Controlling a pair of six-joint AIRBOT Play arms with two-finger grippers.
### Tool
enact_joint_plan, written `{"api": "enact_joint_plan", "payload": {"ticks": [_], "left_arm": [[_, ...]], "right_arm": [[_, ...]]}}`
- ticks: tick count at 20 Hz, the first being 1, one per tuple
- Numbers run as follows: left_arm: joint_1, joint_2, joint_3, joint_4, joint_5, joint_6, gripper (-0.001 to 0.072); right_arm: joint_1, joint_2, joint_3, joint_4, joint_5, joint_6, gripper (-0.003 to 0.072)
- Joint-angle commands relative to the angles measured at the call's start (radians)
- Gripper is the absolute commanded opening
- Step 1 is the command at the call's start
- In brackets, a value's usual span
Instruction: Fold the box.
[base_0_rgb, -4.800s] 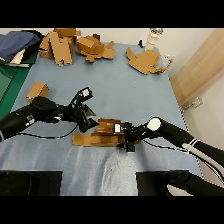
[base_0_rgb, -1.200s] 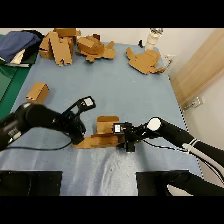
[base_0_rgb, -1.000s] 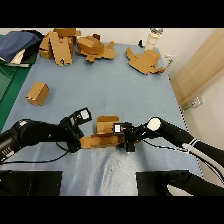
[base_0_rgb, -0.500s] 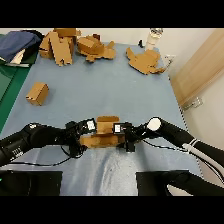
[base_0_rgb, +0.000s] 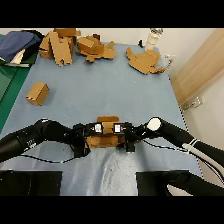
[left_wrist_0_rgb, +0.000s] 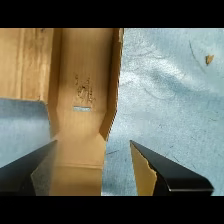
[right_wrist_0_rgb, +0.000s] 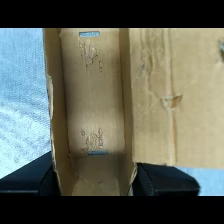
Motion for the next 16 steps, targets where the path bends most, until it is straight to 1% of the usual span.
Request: {"api": "enact_joint_plan", "payload": {"ticks": [1,5,6,7,8,13,16], "left_arm": [[0.001,-0.05,0.024,-0.01,-0.011,0.029,0.0707],[0.0,-0.089,0.062,-0.01,-0.012,0.044,0.0706],[0.0,-0.089,0.064,-0.01,-0.012,0.044,0.0691],[0.0,-0.089,0.064,-0.009,-0.013,0.045,0.055],[0.0,-0.089,0.064,-0.009,-0.016,0.047,0.0458],[-0.002,-0.089,0.064,-0.008,-0.057,0.047,0.0457],[-0.002,-0.089,0.064,-0.01,-0.008,0.077,0.0456]], "right_arm": [[0.001,-0.001,0.0,0.0,0.0,0.0,0.0522],[0.001,-0.001,0.0,0.0,0.0,0.0,0.0522],[0.001,-0.001,0.0,0.0,0.0,0.0,0.0522],[0.001,-0.001,0.0,0.0,0.0,0.0,0.0522],[0.001,-0.001,0.0,0.0,0.0,0.0,0.0522],[0.001,-0.001,0.0,0.0,0.0,0.0,0.0522],[0.001,-0.001,0.0,0.0,0.0,0.0,0.0522]]}}
